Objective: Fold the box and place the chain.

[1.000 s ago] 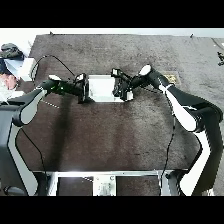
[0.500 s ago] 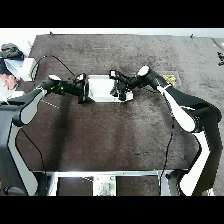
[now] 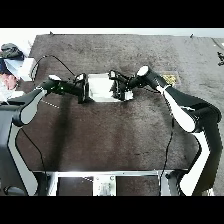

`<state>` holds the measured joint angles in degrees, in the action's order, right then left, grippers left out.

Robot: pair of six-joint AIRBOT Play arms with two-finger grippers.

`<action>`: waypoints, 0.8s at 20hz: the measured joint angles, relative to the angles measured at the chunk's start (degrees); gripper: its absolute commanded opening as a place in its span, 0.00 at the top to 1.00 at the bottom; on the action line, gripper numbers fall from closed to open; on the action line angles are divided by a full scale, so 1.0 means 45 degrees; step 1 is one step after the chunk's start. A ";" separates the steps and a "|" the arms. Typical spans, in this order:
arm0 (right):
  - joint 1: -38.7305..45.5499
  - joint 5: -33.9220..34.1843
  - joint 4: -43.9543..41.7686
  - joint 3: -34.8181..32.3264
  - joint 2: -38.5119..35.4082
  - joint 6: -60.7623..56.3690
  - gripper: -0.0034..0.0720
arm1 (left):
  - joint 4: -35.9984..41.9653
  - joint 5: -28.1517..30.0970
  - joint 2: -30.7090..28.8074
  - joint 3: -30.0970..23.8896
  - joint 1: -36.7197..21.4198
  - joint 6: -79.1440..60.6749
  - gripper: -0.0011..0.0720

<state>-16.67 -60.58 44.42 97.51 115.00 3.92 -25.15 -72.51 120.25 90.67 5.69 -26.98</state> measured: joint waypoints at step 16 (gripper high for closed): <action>0.3070 -0.2118 0.1768 -0.0019 -0.1904 -1.1638 0.91 | -0.0005 0.0010 0.0000 0.0000 0.0015 -0.0010 0.35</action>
<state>-2.85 -70.11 52.38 97.43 106.43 -48.45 -25.17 -72.47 120.25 90.67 5.76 -27.03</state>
